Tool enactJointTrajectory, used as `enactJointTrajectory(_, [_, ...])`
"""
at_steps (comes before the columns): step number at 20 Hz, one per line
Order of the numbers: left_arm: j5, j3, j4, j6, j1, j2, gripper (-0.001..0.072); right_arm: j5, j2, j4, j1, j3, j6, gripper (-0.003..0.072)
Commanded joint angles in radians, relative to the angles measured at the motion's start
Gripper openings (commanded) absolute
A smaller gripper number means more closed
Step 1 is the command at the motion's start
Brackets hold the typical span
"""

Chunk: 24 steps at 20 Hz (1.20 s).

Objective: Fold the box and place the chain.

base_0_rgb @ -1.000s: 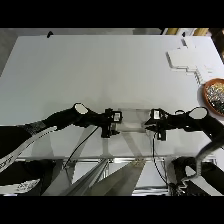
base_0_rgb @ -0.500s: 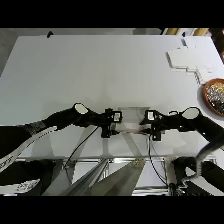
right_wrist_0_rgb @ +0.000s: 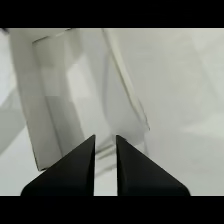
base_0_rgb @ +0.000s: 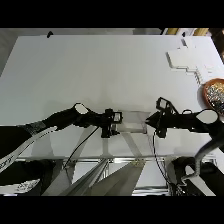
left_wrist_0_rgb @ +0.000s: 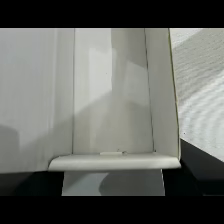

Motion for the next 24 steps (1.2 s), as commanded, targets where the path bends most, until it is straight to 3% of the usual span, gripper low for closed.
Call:
enactJointTrajectory(1, [0.001, 0.0, 0.0, -0.001, 0.001, 0.0, 0.0253, 0.012, 0.065, -0.014, -0.08, 0.0, 0.315, 0.0036])
enactJointTrajectory(8, [0.001, 0.0, 0.0, -0.001, 0.001, 0.0, 0.0253, -0.059, 0.025, -0.339, -0.19, 0.0, 0.951, 0.0019])
enactJointTrajectory(10, [0.001, 0.0, 0.0, -0.001, 0.001, 0.0, 0.0253, -0.039, -0.001, -0.413, -0.201, 0.0, 1.01, 0.0019])
enactJointTrajectory(16, [0.001, 0.0, 0.0, -0.001, 0.001, 0.0, 0.0253, 0.029, -0.018, -0.418, -0.213, 0.0, 1.03, 0.0018])
enactJointTrajectory(19, [0.001, 0.0, 0.0, -0.001, 0.001, 0.0, 0.0253, 0.074, -0.05, -0.354, -0.2, -0.008, 1.024, 0.0018])
enactJointTrajectory(24, [0.001, 0.0, 0.0, -0.001, 0.001, 0.0, 0.0253, 0.029, -0.097, -0.289, -0.07, -0.037, 1.016, 0.0018])
